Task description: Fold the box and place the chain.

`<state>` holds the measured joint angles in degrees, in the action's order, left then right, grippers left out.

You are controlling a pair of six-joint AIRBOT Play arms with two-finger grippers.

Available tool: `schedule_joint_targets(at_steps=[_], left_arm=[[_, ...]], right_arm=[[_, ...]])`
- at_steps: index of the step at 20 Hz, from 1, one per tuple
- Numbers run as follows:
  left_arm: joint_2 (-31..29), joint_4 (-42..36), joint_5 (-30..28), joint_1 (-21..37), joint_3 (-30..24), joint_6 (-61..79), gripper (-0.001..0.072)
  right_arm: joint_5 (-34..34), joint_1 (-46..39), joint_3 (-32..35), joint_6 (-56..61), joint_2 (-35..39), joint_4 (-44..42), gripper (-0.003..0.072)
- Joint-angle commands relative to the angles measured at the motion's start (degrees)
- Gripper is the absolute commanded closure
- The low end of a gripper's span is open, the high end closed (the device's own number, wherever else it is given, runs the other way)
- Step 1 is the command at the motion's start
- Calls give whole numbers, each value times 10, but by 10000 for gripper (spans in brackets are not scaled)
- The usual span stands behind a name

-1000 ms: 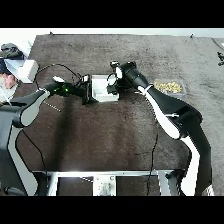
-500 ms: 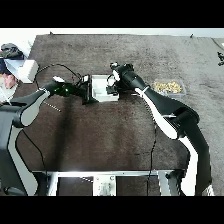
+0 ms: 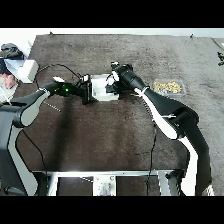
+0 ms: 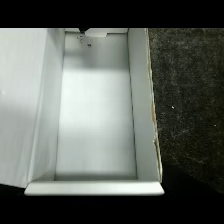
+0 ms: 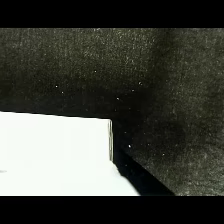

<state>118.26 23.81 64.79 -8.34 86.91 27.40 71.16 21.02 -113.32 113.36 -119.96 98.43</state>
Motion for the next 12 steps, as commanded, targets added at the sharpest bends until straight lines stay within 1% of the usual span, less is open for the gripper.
schedule_joint_targets(at_steps=[1,2,3,4,5,9,10,11,12], left_arm=[[0,1,2,0,0,1,243],[0,1,2,0,0,1,244],[0,1,2,0,0,1,244],[0,1,2,0,0,1,243],[0,1,2,0,0,1,244],[0,1,2,0,0,1,243],[0,1,2,0,0,1,243],[0,1,2,0,0,1,244],[0,1,2,0,0,1,243]], right_arm=[[4,0,0,8,0,8,627],[4,0,0,10,0,8,624],[5,0,0,10,0,7,464],[7,0,0,9,2,7,343],[12,0,0,9,4,7,356],[23,0,0,5,18,1,353],[28,0,0,5,21,-2,299],[36,0,0,-2,23,-10,161],[43,1,0,-13,25,-14,135]])
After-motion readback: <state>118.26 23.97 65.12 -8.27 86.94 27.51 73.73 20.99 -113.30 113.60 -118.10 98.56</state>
